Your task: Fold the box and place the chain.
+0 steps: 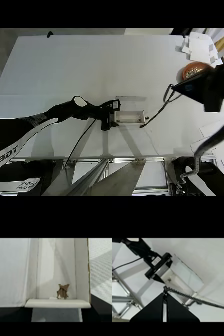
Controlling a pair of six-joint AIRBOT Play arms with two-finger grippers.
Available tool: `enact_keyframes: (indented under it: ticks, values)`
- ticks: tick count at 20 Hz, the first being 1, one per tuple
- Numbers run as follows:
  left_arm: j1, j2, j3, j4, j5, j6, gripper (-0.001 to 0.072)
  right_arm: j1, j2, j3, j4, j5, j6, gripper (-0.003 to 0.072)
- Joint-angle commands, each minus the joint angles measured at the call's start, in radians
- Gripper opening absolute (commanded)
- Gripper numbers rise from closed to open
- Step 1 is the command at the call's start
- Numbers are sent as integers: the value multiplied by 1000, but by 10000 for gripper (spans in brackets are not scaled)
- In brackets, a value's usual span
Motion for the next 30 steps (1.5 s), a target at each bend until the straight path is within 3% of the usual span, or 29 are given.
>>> enact_keyframes:
  ticks: [1, 11, 20, 30]
  values:
    - [0, 0, 0, 0, 0, 0, 321, 61, 0, -74, 0, -77, 0, 18]
    - [0, 0, 0, 0, 0, 0, 321, 168, -6, -289, 0, -294, -19, 18]
    - [0, 0, 0, 0, 0, 0, 321, 248, -29, -585, 0, -513, -79, 17]
    - [0, 0, 0, 0, 0, 0, 321, 394, -233, -629, 1, -683, -79, 17]
